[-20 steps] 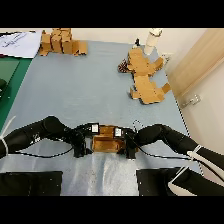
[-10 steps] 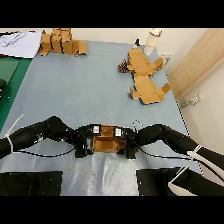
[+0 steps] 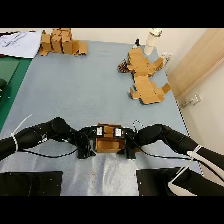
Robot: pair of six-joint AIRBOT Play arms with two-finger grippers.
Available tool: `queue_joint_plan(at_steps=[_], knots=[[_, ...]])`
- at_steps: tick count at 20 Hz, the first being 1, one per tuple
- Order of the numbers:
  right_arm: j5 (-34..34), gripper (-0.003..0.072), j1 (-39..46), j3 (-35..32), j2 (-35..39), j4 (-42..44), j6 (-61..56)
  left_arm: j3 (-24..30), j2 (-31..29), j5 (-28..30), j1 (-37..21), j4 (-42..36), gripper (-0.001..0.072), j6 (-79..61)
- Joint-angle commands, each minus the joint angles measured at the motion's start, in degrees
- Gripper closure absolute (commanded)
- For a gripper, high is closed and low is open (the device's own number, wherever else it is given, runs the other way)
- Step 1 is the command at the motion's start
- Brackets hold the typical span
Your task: Fold the box.
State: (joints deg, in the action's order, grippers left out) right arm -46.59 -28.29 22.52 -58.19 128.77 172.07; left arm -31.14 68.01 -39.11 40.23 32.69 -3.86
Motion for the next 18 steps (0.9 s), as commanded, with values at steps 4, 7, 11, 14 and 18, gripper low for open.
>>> queue_joint_plan(at_steps=[4,7,11,14,18], knots=[[0.02,0.0176,-0.04,0.02,0.04,0.02,-0.02,-0.17,-1.75,0.24,-0.04,1.18,0.0009,0.28],[0.02,0.0176,-0.04,0.02,0.04,0.02,-0.02,-0.17,-1.68,0.15,-1.09,1.73,0.0009,0.26],[0.0,0.0176,-0.04,0.02,0.04,0.02,-0.02,-0.17,-1.68,0.96,-1.75,2.34,0.0009,0.26],[0.02,0.0176,-0.04,0.02,0.04,0.02,-0.02,-0.17,-1.55,2.16,-1.75,1.9,0.0008,0.28],[0.02,0.0176,-0.04,0.02,0.04,0.02,-0.02,-0.17,-1.51,1.22,-1.62,1.53,0.0009,0.26]])
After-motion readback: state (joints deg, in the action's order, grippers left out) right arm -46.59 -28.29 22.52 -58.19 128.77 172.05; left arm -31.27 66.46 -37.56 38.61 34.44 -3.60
